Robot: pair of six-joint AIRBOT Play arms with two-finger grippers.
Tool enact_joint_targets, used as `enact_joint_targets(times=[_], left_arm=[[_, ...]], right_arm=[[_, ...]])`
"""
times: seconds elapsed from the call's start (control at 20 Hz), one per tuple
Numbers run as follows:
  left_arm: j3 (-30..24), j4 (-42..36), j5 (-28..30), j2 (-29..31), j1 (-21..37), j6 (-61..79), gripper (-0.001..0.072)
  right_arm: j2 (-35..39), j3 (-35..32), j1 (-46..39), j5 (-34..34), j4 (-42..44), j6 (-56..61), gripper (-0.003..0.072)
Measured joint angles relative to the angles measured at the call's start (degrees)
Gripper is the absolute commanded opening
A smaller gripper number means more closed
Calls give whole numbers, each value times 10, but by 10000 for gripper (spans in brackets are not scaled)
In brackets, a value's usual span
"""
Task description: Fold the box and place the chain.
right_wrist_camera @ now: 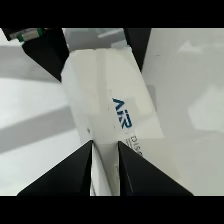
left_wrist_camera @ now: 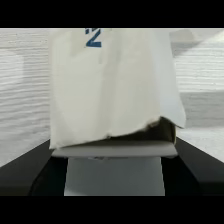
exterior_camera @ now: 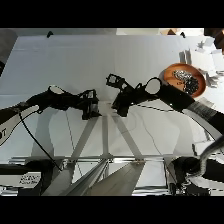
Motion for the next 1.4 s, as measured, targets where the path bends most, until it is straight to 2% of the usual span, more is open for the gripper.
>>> enact_joint_targets(times=[0.25,0.85,0.95,1.2,1.35,1.4], left_arm=[[0,-2,3,0,0,0,276],[0,4,-5,0,0,2,276],[0,4,-4,0,0,2,276],[0,1,-3,0,0,-1,276],[0,1,-2,0,0,1,276],[0,1,-2,0,0,2,276]], right_arm=[[-2,0,2,-24,-42,4,177],[28,-1,23,-27,-53,3,177],[29,-4,27,-29,-50,3,155],[22,-33,40,-74,-42,2,161],[20,-44,50,-91,-42,2,263],[20,-46,53,-93,-41,2,357]])
